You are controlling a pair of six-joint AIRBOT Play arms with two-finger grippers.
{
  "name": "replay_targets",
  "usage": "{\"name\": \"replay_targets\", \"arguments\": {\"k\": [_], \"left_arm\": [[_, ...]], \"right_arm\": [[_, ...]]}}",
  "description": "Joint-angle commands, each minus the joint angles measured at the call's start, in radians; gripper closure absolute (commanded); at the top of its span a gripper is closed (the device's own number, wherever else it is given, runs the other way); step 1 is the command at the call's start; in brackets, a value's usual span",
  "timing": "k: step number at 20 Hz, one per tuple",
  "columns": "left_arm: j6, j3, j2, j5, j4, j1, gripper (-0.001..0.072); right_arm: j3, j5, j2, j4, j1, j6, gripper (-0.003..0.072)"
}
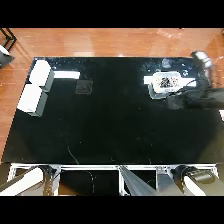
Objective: Fold the box and place the chain.
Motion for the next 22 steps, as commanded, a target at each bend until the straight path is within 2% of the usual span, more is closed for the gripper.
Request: {"name": "replay_targets", "arguments": {"k": [1, 2, 4, 6, 9, 12, 15, 17, 19, 22], "left_arm": [[-0.041, 0.010, 0.090, -0.176, -0.209, -0.033, 0.0692], [-0.078, 0.005, 0.117, -0.217, -0.150, -0.062, 0.0692], [-0.160, -0.045, 0.197, -0.232, 0.034, -0.160, 0.0692], [-0.267, -0.167, 0.306, -0.166, 0.224, -0.293, 0.0692], [-0.465, -0.381, 0.451, -0.021, 0.481, -0.557, 0.0693], [-0.655, -0.496, 0.472, 0.073, 0.644, -0.847, 0.0693], [-0.840, -0.545, 0.438, 0.183, 0.833, -1.064, 0.0692], [-0.951, -0.545, 0.417, 0.190, 0.944, -1.099, 0.0691], [-0.952, -0.545, 0.417, 0.187, 0.957, -1.076, 0.0691], [-0.944, -0.545, 0.417, 0.125, 0.959, -1.044, 0.0689]], "right_arm": [[0.154, 0.142, 0.096, -0.233, 0.000, 0.078, 0.0665], [0.150, 0.149, 0.145, -0.279, 0.000, 0.105, 0.0665], [0.113, 0.162, 0.235, -0.346, 0.000, 0.161, 0.0665], [0.035, 0.158, 0.310, -0.386, 0.000, 0.227, 0.0665], [-0.141, 0.122, 0.378, -0.425, 0.000, 0.340, 0.0665], [-0.304, 0.043, 0.380, -0.426, 0.000, 0.476, 0.0664], [-0.357, -0.031, 0.380, -0.424, 0.000, 0.554, 0.0664], [-0.357, -0.046, 0.380, -0.423, 0.000, 0.554, 0.0665], [-0.357, -0.047, 0.380, -0.423, 0.000, 0.552, 0.0665], [-0.357, -0.045, 0.380, -0.420, 0.000, 0.552, 0.0666]]}}
